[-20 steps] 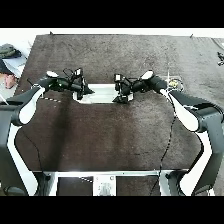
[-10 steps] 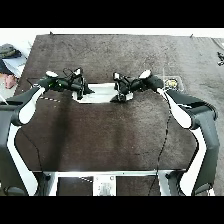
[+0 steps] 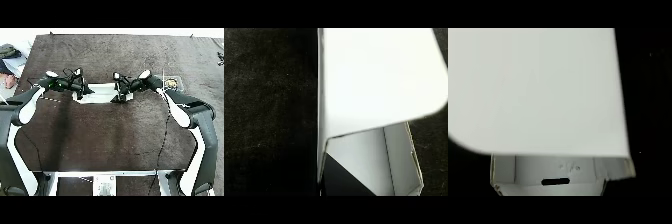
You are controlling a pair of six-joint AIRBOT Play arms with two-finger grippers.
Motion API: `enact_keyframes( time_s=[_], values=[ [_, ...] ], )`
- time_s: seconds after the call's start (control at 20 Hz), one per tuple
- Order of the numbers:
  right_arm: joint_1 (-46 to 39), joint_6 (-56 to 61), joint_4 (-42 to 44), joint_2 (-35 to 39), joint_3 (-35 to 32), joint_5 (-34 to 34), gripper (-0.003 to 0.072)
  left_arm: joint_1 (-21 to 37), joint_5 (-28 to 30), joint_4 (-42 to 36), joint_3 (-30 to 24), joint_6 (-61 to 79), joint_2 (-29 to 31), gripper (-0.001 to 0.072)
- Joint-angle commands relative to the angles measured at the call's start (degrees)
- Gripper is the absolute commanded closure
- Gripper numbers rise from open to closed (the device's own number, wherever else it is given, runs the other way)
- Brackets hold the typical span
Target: Fold the box and place the chain.
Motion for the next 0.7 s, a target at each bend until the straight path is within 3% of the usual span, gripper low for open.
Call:
enact_keyframes(
  time_s=[0.0,0.65],
  values=[
    [0.04,0.63,0.79,-0.63,0.04,1.2,0.0122,0.0,-0.02,0.02,0.0,0.02,0.0,0.0696],
    [0.57,-0.66,-0.15,-0.74,0.04,0.2,0.0123,0.0,-0.02,0.02,0.0,0.02,0.0,0.0697]
  ],
)
